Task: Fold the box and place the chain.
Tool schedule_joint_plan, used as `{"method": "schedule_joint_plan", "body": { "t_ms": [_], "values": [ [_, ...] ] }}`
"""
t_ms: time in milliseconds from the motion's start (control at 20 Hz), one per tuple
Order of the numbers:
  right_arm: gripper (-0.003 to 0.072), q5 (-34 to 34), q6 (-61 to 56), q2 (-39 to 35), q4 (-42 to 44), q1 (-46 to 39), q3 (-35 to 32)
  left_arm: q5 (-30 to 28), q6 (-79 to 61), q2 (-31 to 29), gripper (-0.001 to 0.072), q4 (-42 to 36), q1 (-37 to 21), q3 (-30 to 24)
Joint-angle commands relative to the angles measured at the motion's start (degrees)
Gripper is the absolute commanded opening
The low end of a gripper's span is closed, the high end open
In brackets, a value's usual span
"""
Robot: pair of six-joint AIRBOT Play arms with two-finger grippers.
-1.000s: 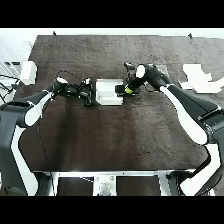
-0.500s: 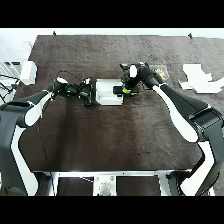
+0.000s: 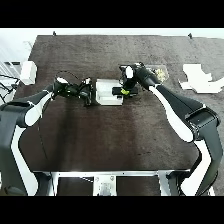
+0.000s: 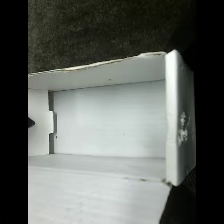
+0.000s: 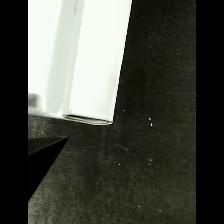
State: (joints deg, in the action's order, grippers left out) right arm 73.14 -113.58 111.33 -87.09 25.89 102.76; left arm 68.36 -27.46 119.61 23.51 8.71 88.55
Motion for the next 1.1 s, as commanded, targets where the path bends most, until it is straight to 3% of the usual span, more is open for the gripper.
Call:
{"method": "schedule_joint_plan", "body": {
  "t_ms": [0,850,950,1050],
  "values": [
    [0.0378,0.0,-1.5,0.7,-0.6,0.4,1.4,0.0,0.0,0.0,0.0408,0.0,0.0,0.0],
    [0.0343,6.0,-7.5,1.7,-3.6,0.9,1.9,0.0,0.0,0.0,0.0408,0.0,0.0,0.0],
    [0.0286,6.0,-7.5,2.5,-3.6,1.1,2.9,0.0,0.0,0.0,0.0408,0.0,0.0,0.0],
    [0.0277,6.2,-7.5,3.3,-3.6,1.5,4.7,0.0,0.0,0.0,0.0408,0.0,0.0,0.0]
  ]
}}
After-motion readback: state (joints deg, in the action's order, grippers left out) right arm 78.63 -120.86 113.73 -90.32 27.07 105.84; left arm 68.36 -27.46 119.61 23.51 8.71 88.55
